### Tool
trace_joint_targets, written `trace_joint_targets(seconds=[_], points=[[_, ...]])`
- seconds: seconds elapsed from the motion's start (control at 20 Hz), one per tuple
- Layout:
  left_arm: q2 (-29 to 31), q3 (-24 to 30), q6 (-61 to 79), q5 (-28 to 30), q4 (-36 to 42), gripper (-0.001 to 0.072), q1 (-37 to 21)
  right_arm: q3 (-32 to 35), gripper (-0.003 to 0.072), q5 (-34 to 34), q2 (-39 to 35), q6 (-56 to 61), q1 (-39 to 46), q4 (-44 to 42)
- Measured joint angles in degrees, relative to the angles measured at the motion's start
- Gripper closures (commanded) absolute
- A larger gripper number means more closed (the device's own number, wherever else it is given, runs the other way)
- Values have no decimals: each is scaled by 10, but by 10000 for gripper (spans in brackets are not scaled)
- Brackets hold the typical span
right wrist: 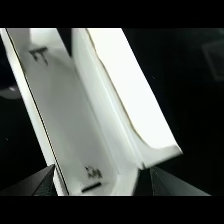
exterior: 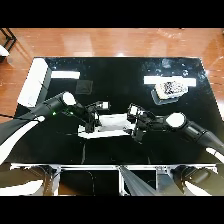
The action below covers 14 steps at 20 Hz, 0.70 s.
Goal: Fold the box and place the chain.
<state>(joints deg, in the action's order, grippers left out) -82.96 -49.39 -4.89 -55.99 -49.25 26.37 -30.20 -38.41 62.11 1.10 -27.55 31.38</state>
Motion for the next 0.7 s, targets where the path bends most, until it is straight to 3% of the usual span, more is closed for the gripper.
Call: trace_joint_targets(seconds=[0.3,0.7], points=[[0,0,2,1,-6,685,0,-4,-14,-35,52,-83,6,-58],[0,0,3,0,-23,685,0,-5,-14,-41,89,-112,-14,-35]])
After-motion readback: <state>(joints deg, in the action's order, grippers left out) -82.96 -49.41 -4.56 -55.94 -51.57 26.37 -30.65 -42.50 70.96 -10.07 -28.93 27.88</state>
